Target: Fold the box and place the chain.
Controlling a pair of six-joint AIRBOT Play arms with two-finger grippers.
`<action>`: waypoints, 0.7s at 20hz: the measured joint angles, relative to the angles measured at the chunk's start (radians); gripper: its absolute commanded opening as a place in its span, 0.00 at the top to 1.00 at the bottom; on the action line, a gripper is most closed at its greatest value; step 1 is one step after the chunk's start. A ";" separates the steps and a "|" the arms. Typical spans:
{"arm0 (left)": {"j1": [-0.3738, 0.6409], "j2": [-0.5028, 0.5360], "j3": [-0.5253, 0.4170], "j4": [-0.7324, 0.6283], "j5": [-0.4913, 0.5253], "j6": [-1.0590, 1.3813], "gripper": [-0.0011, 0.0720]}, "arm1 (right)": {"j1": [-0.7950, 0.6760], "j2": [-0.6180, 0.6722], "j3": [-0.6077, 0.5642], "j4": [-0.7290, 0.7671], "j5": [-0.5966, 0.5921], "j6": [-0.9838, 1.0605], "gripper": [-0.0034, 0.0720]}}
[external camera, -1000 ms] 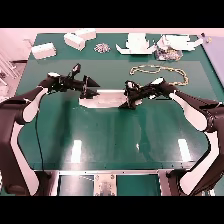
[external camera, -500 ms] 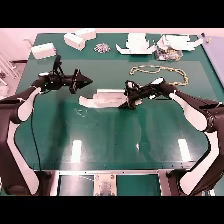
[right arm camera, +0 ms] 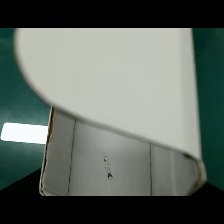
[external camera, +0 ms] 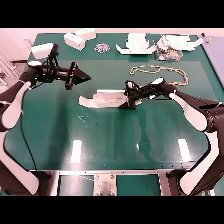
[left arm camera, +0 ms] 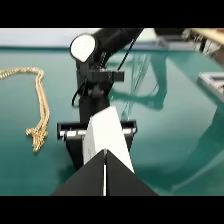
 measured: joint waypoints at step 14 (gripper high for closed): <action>-0.058 0.204 -0.381 0.172 0.281 0.194 0.97 | 0.000 0.000 0.000 0.000 0.000 0.000 0.17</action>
